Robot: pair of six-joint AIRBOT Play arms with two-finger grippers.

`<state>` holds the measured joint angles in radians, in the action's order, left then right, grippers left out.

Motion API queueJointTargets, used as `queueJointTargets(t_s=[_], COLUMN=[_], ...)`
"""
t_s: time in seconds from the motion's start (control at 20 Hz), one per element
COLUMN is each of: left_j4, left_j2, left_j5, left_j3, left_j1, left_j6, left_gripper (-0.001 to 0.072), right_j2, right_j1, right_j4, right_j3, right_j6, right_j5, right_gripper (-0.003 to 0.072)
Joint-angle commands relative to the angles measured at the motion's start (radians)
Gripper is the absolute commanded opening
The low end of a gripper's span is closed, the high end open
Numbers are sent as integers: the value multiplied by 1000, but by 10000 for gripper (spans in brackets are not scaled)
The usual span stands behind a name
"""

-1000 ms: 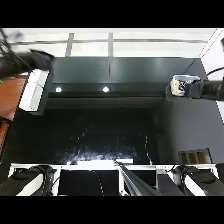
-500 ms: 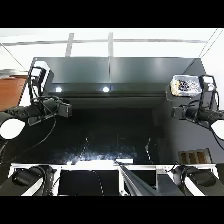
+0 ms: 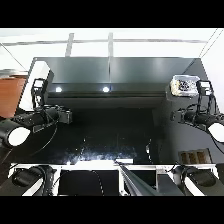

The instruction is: Fold the box and place the chain.

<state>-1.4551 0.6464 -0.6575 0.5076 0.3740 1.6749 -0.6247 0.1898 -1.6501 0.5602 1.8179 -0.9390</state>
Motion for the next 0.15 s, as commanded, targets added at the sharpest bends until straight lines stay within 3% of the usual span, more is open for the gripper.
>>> queueJointTargets(t_s=[0.0,0.1], left_j4=[-2,-2], left_j2=[-3,-3], left_j5=[9,13], left_j3=[-12,-12], left_j1=[0,0], left_j6=[6,6], left_gripper=[31,31], right_j2=[1,1], right_j1=[1,1], right_j4=[0,0], right_j3=[-1,-1], right_j6=[1,1], right_j5=[-1,-1], right_gripper=[24,24])
